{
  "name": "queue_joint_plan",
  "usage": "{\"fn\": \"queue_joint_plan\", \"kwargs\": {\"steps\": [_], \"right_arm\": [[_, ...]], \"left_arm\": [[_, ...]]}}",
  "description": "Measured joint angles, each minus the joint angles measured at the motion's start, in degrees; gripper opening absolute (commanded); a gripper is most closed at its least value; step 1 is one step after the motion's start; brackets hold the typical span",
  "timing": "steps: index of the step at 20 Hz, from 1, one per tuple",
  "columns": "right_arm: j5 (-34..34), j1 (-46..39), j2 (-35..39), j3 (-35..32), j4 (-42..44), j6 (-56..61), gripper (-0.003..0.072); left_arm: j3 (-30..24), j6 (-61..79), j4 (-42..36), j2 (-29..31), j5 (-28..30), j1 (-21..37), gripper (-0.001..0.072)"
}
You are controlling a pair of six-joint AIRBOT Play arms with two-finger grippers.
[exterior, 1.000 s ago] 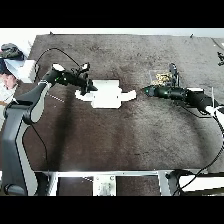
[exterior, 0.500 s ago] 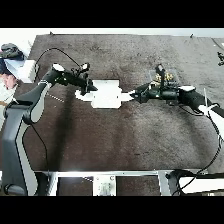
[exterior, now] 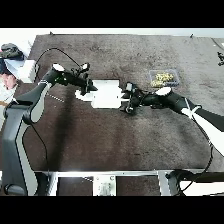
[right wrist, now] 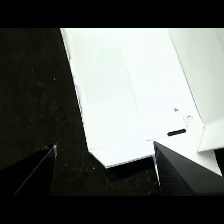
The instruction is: Fold the box and place the chain.
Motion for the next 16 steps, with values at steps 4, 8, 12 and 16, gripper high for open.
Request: {"fn": "queue_joint_plan", "kwargs": {"steps": [4, 8, 12, 16], "right_arm": [[-6.5, 3.6, -0.7, 0.0, -4.8, -0.6, 0.0707], [-8.8, 4.8, -2.0, 0.0, -6.4, -0.7, 0.0707], [-10.7, 5.2, -3.7, 0.5, -5.9, -0.7, 0.0707], [-13.6, 5.2, -4.4, 1.7, -4.5, -0.5, 0.0707]], "left_arm": [[0.0, 0.0, -0.1, 0.0, 0.0, 0.0, 0.0012], [0.0, 0.0, -0.1, 0.0, 0.0, 0.0, 0.0012], [0.0, 0.0, -0.2, 0.0, 0.0, 0.0, 0.0012], [0.0, 0.0, -0.2, 0.0, 0.0, 0.0, 0.0013]]}}
